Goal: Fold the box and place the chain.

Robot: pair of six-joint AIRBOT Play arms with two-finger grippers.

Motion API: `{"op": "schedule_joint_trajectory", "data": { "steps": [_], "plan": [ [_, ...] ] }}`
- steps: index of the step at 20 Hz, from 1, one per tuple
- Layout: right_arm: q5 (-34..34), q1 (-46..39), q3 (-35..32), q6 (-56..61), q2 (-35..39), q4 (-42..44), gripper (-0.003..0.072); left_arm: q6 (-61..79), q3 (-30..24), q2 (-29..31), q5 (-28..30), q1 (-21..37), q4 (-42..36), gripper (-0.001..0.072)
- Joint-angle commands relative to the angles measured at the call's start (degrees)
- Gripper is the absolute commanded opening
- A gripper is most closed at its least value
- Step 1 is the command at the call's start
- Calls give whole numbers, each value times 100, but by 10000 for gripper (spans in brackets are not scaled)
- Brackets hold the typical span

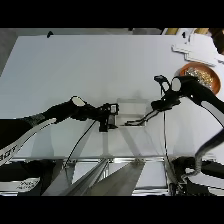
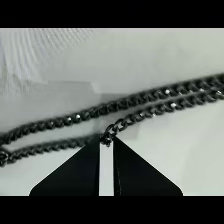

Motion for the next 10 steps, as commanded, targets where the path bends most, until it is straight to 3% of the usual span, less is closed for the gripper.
{"op": "schedule_joint_trajectory", "data": {
  "steps": [1,6,10],
  "plan": [
    [249,-2,0,-50,645,11,20,2,0,0,2,-2,2,170],
    [855,68,-2,-354,2319,254,20,0,0,0,2,-2,0,170],
    [955,468,0,-354,3486,695,20,2,0,0,2,-2,2,170]
  ]
}}
